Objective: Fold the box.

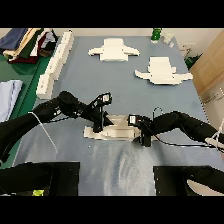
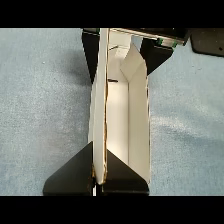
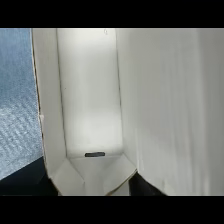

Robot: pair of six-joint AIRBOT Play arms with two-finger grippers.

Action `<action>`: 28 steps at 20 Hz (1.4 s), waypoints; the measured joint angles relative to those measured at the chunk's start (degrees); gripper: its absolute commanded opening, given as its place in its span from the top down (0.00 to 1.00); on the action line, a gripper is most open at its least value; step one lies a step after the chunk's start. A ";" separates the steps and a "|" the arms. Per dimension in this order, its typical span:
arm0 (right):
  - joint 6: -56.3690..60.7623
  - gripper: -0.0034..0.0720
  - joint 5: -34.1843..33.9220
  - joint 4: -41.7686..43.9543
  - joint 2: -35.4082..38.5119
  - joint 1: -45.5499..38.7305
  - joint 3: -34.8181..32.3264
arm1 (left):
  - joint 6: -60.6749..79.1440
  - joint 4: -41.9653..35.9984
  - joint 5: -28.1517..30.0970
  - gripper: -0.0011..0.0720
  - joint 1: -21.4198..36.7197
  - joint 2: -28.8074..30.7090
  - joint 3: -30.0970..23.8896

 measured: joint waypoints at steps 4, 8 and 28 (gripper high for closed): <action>-0.02 0.43 0.04 0.00 0.00 0.00 0.00 | 0.00 0.00 0.02 0.97 0.00 0.00 0.00; -0.04 0.43 0.07 -0.02 0.00 0.00 0.00 | 0.00 0.00 0.02 0.97 0.00 0.00 0.00; -0.15 0.43 0.20 -0.24 0.02 0.02 0.00 | -9.51 1.64 -0.57 0.15 0.66 2.05 0.00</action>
